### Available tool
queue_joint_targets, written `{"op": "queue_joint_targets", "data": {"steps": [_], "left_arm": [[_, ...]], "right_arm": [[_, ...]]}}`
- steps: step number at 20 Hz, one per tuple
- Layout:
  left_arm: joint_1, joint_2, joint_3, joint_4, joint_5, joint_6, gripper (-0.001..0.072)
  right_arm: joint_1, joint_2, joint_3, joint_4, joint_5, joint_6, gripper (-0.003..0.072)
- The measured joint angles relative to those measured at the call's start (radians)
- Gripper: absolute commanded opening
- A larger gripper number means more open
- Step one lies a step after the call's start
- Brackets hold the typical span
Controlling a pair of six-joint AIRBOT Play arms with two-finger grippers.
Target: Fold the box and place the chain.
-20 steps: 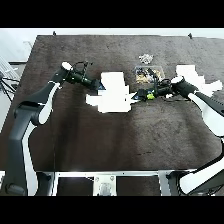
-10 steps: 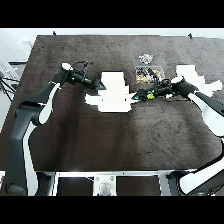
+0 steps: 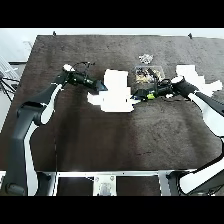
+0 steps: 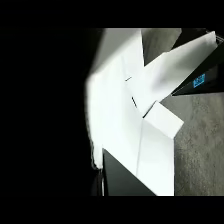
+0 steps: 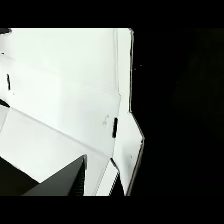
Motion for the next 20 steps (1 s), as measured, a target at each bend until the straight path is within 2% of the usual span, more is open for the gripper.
{"op": "queue_joint_targets", "data": {"steps": [4, 11, 14, 20], "left_arm": [[0.002, 0.000, 0.000, -0.046, -0.041, 0.140, 0.0015], [0.001, 0.030, -0.019, -0.135, -0.113, 0.528, 0.0015], [0.001, 0.081, -0.086, -0.123, -0.079, 0.673, 0.0015], [0.001, 0.166, -0.304, -0.129, 0.077, 0.958, 0.0015]], "right_arm": [[-0.078, 0.052, 0.000, 0.005, 0.030, -0.025, 0.0376], [-0.239, 0.156, -0.002, 0.069, 0.054, -0.043, 0.0376], [-0.245, 0.167, -0.013, 0.079, 0.058, -0.065, 0.0376], [-0.222, 0.174, -0.046, 0.084, 0.059, -0.104, 0.0376]]}}
